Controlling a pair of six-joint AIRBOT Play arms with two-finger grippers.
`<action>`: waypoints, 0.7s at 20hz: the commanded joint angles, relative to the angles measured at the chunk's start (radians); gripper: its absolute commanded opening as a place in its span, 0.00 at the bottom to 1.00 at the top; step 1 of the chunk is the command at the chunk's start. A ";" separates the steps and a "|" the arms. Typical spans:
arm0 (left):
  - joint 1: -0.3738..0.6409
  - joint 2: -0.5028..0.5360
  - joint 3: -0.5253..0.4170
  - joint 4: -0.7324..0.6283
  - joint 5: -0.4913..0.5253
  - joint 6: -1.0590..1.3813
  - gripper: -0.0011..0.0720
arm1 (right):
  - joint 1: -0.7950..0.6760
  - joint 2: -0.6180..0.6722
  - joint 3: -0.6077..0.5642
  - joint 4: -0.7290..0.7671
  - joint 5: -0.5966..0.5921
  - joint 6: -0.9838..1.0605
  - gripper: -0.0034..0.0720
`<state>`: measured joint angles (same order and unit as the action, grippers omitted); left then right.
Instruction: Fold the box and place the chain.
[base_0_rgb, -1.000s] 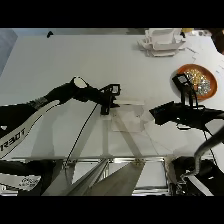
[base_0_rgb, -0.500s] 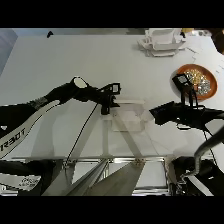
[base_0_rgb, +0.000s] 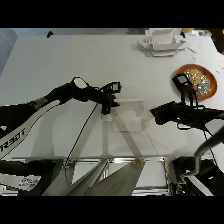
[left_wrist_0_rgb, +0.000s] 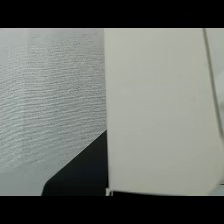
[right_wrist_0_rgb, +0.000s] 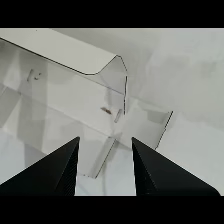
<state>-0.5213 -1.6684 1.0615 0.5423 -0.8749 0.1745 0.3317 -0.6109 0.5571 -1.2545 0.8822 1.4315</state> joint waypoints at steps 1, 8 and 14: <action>-0.011 0.008 0.000 0.027 -0.004 -0.002 0.02 | 0.001 0.000 0.001 -0.003 0.000 0.000 0.53; -0.048 0.007 0.000 0.072 0.005 -0.011 0.02 | 0.000 0.000 0.001 -0.003 0.000 0.000 0.53; -0.047 0.007 0.000 0.072 0.011 -0.027 0.02 | 0.000 0.000 0.001 -0.003 0.000 0.000 0.53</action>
<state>-0.5674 -1.6615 1.0615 0.6128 -0.8680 0.1535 0.3317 -0.6109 0.5571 -1.2579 0.8822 1.4315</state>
